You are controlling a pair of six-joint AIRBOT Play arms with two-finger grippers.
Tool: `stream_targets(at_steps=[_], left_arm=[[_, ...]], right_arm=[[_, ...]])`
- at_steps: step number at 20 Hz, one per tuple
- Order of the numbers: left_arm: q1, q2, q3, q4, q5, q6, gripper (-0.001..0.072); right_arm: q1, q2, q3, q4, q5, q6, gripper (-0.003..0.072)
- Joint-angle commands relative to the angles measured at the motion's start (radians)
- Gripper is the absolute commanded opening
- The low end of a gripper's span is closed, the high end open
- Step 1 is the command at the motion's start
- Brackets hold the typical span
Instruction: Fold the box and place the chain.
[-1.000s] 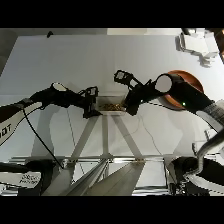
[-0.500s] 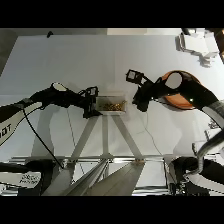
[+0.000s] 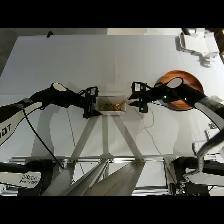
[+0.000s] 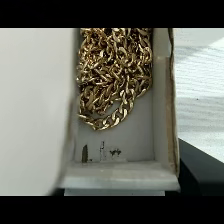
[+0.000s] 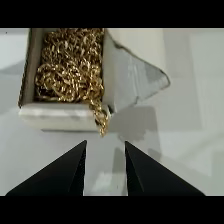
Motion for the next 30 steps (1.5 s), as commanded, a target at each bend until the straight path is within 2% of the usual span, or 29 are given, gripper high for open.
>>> stream_targets(at_steps=[1, 5, 6, 7, 8, 15, 22, 28, 30], left_arm=[[0.0, 0.0, 0.0, 0.0, 0.0, 0.0, 0.0143], [0.0, 0.0, 0.0, 0.0, 0.0, 0.0, 0.0143], [0.0, 0.0, 0.0, 0.0, 0.0, 0.0, 0.0143], [0.0, 0.0, 0.0, 0.0, 0.0, 0.0, 0.0143], [0.0, 0.0, 0.0, 0.0, 0.0, 0.0, 0.0143], [0.0, 0.0, 0.0, 0.0, 0.0, 0.0, 0.0143], [0.0, 0.0, 0.0, 0.0, 0.0, 0.0, 0.0143], [0.0, 0.0, 0.0, 0.0, 0.0, 0.0, 0.0143], [0.0, 0.0, 0.0, 0.0, 0.0, 0.0, 0.0143]], right_arm=[[-0.005, -0.047, -0.003, 0.114, 0.009, -0.092, 0.0272], [-0.005, -0.068, -0.003, 0.183, 0.009, -0.092, 0.0257], [-0.005, -0.069, -0.003, 0.179, 0.01, -0.091, 0.0182], [-0.005, -0.068, -0.003, 0.174, 0.013, -0.091, 0.0063], [-0.005, -0.068, -0.003, 0.172, 0.02, -0.09, 0.001], [-0.005, -0.049, -0.003, 0.125, 0.043, -0.001, 0.0009], [-0.005, 0.109, -0.003, -0.011, 0.049, 0.19, 0.0009], [0.002, 0.154, -0.003, 0.048, 0.165, 0.214, 0.001], [0.032, 0.154, -0.003, 0.047, 0.141, 0.217, 0.0011]])
